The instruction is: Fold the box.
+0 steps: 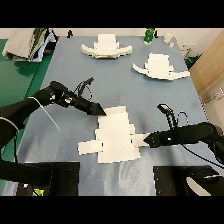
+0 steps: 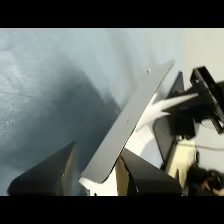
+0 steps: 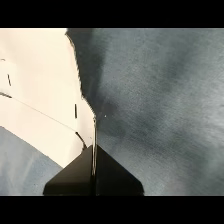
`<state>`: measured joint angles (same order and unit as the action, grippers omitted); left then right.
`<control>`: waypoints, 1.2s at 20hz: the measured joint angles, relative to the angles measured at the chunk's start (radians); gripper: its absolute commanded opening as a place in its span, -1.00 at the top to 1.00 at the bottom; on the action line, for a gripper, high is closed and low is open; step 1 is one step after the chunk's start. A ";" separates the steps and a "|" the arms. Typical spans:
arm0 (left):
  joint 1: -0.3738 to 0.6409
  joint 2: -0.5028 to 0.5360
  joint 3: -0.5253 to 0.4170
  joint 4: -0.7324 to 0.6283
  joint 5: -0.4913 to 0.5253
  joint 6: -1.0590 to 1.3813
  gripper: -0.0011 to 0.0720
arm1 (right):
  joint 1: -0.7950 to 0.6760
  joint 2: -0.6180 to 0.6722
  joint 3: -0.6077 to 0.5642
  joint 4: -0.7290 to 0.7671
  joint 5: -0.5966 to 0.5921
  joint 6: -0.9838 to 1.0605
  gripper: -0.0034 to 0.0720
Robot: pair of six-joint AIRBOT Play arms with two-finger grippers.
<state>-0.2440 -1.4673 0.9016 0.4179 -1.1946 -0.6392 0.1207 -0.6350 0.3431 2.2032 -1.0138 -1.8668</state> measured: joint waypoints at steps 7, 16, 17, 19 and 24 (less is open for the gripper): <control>-0.038 -0.042 0.021 -0.028 -0.140 0.095 -0.01 | 0.000 -0.040 0.000 -0.001 -0.002 0.008 0.91; -0.064 -0.046 0.023 0.049 -0.147 0.094 -0.01 | 0.000 -0.057 0.000 0.000 -0.002 0.008 0.91; -0.064 -0.046 0.023 0.052 -0.132 0.091 -0.01 | 0.000 -0.057 0.000 0.000 -0.001 0.008 0.91; -0.066 -0.046 0.023 0.060 -0.108 0.084 -0.01 | 0.000 -0.057 0.000 0.000 0.000 0.009 0.90; -0.076 -0.046 0.009 0.067 -0.080 0.077 0.00 | 0.000 -0.057 0.000 0.000 0.003 0.011 0.90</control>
